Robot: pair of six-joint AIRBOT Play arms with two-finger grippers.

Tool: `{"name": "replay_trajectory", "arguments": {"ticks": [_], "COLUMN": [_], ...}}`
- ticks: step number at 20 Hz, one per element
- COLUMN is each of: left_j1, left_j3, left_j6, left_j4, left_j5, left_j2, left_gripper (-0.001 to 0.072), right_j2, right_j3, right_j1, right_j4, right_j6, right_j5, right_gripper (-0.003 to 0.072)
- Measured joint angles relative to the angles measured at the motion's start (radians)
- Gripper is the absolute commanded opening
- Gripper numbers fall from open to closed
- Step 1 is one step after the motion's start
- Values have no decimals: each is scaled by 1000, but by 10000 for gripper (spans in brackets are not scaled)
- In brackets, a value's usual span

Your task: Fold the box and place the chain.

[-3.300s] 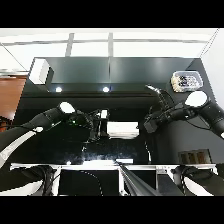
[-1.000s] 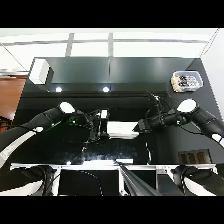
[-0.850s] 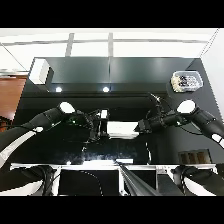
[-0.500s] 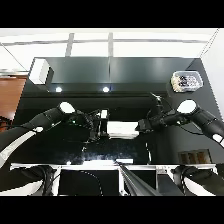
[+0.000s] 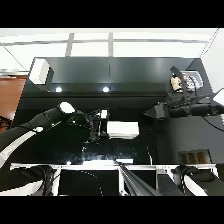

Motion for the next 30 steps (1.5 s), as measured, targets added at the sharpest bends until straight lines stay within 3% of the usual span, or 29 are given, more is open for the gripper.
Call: {"name": "replay_trajectory", "arguments": {"ticks": [6, 7, 8, 9, 12, 16, 20, 24, 30], "left_j1": [0, 0, 0, 0, 9, 60, 101, 28, -135], "left_j3": [0, 0, 0, 0, 1, 6, 11, 37, 186], "left_j6": [0, 0, 0, -3, -26, -176, -312, -421, -496], "left_j4": [-3, -3, -3, -2, 14, 132, 193, 167, 108], "left_j5": [3, 3, 3, 6, -23, -101, -154, -124, -34], "left_j2": [0, 0, 0, 0, 12, 79, 182, 219, 102], "left_gripper": [461, 508, 697, 716, 717, 717, 716, 713, 710], "right_j2": [27, 29, 30, 31, 32, 41, 45, 46, 46], "right_j3": [11, 13, 13, 13, 13, 13, 12, -3, -12], "right_j1": [-37, -40, -42, -42, -45, -104, -224, -320, -357], "right_j4": [1, -2, 0, -1, 0, -24, -211, -392, -435], "right_j6": [31, 36, 39, 42, 45, 47, 54, 96, 117], "right_j5": [33, 34, 33, 34, 36, 73, 81, 13, -30], "right_gripper": [7, 7, 7, 7, 8, 8, 8, 8, 8]}}
